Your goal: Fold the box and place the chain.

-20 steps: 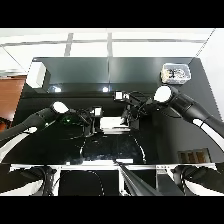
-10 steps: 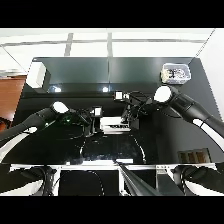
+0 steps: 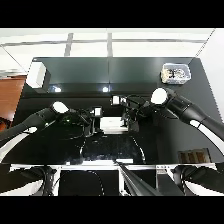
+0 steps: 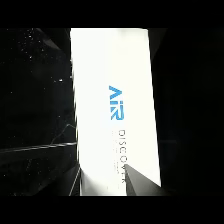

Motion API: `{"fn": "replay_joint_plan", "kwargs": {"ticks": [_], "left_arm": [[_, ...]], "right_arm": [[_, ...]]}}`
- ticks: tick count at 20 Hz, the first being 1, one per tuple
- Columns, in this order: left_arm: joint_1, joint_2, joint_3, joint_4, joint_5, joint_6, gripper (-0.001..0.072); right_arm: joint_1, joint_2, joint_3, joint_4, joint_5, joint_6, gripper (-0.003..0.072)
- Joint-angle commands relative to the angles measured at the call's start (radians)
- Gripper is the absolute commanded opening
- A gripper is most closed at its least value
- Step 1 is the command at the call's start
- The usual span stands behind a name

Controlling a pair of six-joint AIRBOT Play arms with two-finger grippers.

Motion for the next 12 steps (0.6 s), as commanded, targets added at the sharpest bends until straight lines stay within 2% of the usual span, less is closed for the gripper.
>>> {"fn": "replay_joint_plan", "kwargs": {"ticks": [1,6,9,11,12], "left_arm": [[0.000,0.000,0.001,0.000,0.000,-0.001,0.0283],[0.000,0.000,0.001,0.000,0.000,-0.001,0.0283],[0.000,0.000,0.001,0.000,0.000,-0.001,0.0284],[0.000,0.000,0.001,0.000,0.000,-0.001,0.0289],[0.000,0.000,0.001,0.000,0.000,-0.001,0.0289]], "right_arm": [[0.002,-0.001,-0.006,-0.004,0.009,0.003,0.0317],[-0.005,0.014,-0.027,-0.004,0.013,0.020,0.0316],[-0.055,0.081,0.010,0.034,0.040,0.233,0.0316],[-0.115,0.107,0.011,0.061,0.151,0.421,0.0313],[-0.144,0.105,0.008,0.073,0.222,0.504,0.0152]]}}
